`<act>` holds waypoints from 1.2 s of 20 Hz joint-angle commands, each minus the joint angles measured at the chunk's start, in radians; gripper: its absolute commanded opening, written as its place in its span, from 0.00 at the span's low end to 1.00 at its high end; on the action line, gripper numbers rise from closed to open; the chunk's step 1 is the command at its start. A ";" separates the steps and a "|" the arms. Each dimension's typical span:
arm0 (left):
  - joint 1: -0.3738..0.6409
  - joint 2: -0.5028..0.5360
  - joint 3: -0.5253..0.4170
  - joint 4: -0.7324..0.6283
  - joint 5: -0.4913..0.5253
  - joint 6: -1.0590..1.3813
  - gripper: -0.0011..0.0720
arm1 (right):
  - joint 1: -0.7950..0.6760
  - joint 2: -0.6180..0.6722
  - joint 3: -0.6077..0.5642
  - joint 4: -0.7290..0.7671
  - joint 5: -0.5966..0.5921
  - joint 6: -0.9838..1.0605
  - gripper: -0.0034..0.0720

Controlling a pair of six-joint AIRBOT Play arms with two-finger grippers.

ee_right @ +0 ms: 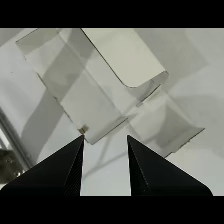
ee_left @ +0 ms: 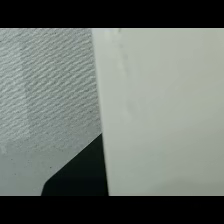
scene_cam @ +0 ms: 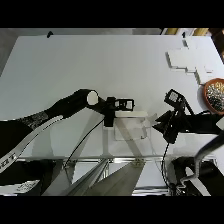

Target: Fold the box and place the chain.

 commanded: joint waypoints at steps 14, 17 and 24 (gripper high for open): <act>0.000 -0.001 0.000 0.000 0.000 0.000 0.03 | 0.292 -0.085 -0.156 -0.225 -0.278 -0.372 0.71; 0.000 0.000 0.000 0.000 0.000 0.000 0.03 | 0.359 -0.036 -0.230 -0.270 -0.376 -0.370 0.96; 0.000 -0.001 0.000 0.000 0.000 0.000 0.03 | 0.476 -0.033 -0.357 -0.305 -0.665 -0.370 0.97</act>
